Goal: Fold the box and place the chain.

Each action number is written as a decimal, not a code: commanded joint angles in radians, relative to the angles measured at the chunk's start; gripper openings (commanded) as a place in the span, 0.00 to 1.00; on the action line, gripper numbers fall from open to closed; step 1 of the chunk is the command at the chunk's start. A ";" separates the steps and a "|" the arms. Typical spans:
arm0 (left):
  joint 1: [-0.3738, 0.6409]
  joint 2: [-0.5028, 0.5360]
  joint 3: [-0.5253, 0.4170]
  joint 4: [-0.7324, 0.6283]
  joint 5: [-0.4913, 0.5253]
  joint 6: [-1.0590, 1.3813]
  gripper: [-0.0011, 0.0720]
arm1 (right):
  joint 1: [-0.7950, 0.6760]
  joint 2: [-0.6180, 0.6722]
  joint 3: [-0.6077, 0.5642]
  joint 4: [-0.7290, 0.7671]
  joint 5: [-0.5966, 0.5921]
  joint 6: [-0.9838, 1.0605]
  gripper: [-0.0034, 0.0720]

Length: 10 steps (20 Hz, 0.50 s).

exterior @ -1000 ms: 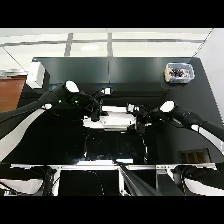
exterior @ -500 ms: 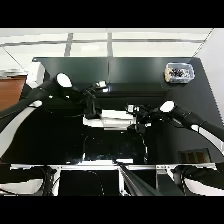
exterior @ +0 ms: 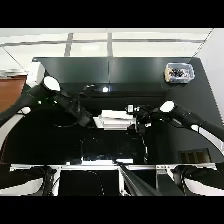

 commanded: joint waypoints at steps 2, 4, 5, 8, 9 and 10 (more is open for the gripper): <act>-0.084 0.005 -0.024 -0.246 0.387 0.133 0.05 | 0.000 -0.001 0.000 -0.002 0.002 0.000 0.49; -0.076 0.003 -0.014 -0.235 0.593 0.155 0.05 | 0.000 -0.001 0.000 -0.002 0.002 0.000 0.49; -0.068 -0.003 -0.014 -0.213 0.661 0.155 0.05 | 0.000 -0.001 0.000 -0.002 0.002 0.000 0.49; -0.040 -0.056 -0.014 -0.111 0.648 0.153 0.05 | 0.000 -0.001 0.000 -0.002 0.002 0.000 0.49; -0.039 -0.085 -0.014 -0.092 0.616 0.153 0.05 | 0.000 -0.001 0.000 -0.002 0.002 0.000 0.49; -0.040 -0.111 -0.014 -0.086 0.603 0.153 0.05 | 0.000 -0.001 0.000 -0.002 0.002 0.000 0.49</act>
